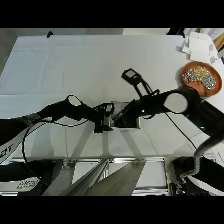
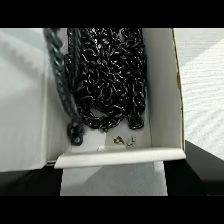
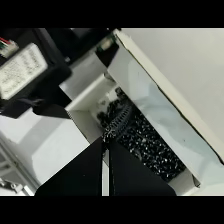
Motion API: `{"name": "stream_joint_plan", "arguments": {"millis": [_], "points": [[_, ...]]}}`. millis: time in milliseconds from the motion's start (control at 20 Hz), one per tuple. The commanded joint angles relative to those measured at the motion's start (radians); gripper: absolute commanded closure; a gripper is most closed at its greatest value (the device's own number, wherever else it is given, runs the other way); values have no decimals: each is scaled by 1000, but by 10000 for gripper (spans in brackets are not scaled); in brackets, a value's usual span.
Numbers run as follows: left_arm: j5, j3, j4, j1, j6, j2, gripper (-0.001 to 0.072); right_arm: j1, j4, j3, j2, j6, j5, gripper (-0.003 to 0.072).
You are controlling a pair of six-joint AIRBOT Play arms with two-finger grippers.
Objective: Fold the box and place the chain.
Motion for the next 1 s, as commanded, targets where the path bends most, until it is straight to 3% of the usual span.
{"name": "stream_joint_plan", "arguments": {"millis": [0, 100, 200, 300, 550, 600, 750, 950], "points": [[0, 0, 0, 1, 0, 1, 394, 1, -5, 0, -84, 2, 48, 671], [0, 0, 0, 1, 0, 1, 394, 1, -5, 0, -93, 2, 48, 656], [0, 0, 0, 1, 0, 1, 394, 1, -6, 0, -92, 1, 52, 557], [0, 0, 0, 1, 0, 1, 394, -2, -8, 5, -92, -4, 63, 557], [0, 0, 0, 1, 0, 1, 394, -82, 3, 122, -64, -176, 172, 563], [0, 0, 0, 1, 0, 1, 394, -110, 50, 151, -60, -260, 174, 598], [0, 0, 0, 1, 0, 1, 394, -207, 277, 174, -65, -546, 121, 665], [0, 0, 0, 1, 0, 1, 394, -283, 291, 174, -137, -683, 50, 672]]}}
